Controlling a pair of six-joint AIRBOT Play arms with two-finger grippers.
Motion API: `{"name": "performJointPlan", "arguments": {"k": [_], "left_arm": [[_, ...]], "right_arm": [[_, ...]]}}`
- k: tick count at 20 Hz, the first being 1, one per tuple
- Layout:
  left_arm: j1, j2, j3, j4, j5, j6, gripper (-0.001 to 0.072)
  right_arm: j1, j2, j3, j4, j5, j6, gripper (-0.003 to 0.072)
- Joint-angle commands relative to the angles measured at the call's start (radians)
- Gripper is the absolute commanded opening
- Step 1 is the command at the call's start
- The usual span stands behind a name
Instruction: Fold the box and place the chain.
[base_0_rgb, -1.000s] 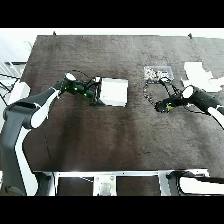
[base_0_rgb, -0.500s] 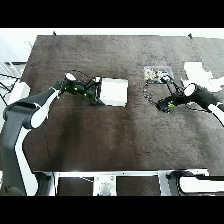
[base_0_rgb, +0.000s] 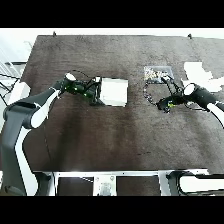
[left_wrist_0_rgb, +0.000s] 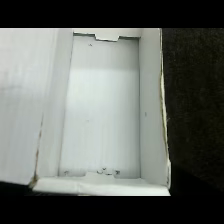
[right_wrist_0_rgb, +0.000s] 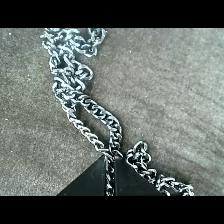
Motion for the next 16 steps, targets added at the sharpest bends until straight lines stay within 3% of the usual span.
{"name": "performJointPlan", "arguments": {"k": [1, 11, 16], "left_arm": [[-0.001, 0.0, 0.0, 0.0, 0.0, 0.0, 0.0627], [-0.001, 0.0, 0.0, 0.0, 0.001, 0.0, 0.0628], [-0.001, 0.0, 0.0, 0.0, 0.001, 0.0, 0.0627]], "right_arm": [[0.003, -0.001, 0.0, 0.002, 0.009, -0.013, 0.0013], [0.003, 0.318, 0.018, 0.171, 0.106, -0.02, 0.0012], [0.02, 0.452, 0.023, 0.385, 0.106, -0.028, 0.0012]]}}
